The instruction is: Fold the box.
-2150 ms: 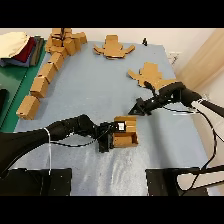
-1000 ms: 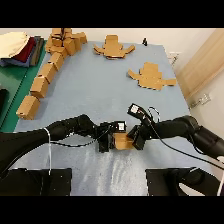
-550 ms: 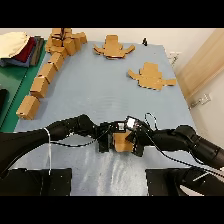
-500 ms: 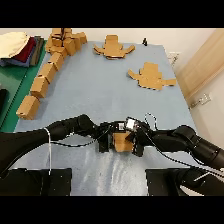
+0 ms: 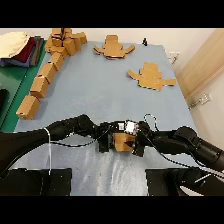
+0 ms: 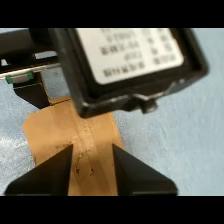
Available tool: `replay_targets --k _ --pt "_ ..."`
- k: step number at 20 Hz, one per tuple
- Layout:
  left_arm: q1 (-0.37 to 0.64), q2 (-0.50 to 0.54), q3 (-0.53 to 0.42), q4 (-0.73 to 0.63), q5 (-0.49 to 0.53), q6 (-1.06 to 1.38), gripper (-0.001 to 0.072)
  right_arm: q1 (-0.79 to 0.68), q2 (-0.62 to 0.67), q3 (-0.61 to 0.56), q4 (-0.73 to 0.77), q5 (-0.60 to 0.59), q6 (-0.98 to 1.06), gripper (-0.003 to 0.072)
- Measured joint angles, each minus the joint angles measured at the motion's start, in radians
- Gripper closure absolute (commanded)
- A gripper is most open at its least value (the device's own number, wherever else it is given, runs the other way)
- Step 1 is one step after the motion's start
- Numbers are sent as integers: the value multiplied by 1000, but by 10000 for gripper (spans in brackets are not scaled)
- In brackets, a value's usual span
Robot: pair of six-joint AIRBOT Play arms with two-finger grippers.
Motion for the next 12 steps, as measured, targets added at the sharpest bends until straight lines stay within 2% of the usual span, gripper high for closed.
replay_targets --k 2,4,12 --pt "0 0 0 0 0 0 184 6 9 0 -3 -6 -14 153" --pt "0 0 0 0 0 0 185 9 13 0 -6 -19 -22 86" --pt "0 0 0 0 0 0 184 14 18 0 -59 -47 -47 94"
